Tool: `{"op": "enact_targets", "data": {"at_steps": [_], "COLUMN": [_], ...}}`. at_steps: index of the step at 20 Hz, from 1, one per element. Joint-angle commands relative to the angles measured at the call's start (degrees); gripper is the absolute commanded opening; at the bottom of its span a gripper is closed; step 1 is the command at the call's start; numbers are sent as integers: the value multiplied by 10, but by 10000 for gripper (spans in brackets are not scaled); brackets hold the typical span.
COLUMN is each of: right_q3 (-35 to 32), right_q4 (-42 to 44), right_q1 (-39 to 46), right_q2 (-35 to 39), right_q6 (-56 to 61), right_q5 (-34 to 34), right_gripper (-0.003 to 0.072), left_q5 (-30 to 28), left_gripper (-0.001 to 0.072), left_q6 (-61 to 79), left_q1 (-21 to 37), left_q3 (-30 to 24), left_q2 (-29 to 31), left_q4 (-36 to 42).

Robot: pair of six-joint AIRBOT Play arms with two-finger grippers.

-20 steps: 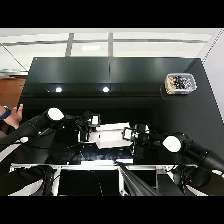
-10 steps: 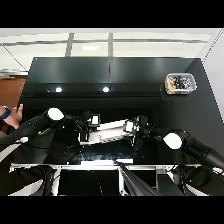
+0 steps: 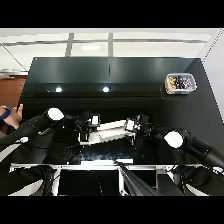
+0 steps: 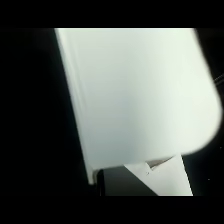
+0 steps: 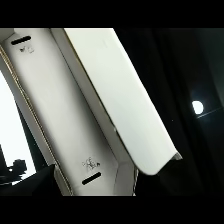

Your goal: Fold the box and place the chain.

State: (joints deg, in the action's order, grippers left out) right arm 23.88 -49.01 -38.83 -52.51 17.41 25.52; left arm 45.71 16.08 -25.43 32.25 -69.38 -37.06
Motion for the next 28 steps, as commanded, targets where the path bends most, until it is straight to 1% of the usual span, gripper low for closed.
{"op": "enact_targets", "data": {"at_steps": [1, 4, 8, 11, 15, 20, 28], "right_q3": [0, 0, 0, 0, 0, 0, 0], "right_q4": [65, 112, 177, 187, 187, 190, 200], "right_q1": [16, 42, 44, 44, 44, 44, 44], "right_q2": [-1, -9, -30, -39, -44, -84, -119], "right_q6": [-64, -119, -200, -220, -233, -259, -271], "right_q5": [7, 37, 85, 93, 130, 117, 91], "right_gripper": [719, 718, 718, 718, 718, 717, 711], "left_q5": [0, 0, 0, 0, -2, -5, -4], "left_gripper": [28, 28, 28, 28, 28, 29, 29], "left_q6": [0, 0, -1, -1, -5, -5, -5], "left_q1": [0, 0, 0, 0, 0, 0, 0], "left_q3": [0, 0, 0, 0, 0, 0, 0], "left_q2": [0, 0, 0, 0, 0, 0, 0], "left_q4": [0, 0, 0, 0, 0, 0, 0]}}
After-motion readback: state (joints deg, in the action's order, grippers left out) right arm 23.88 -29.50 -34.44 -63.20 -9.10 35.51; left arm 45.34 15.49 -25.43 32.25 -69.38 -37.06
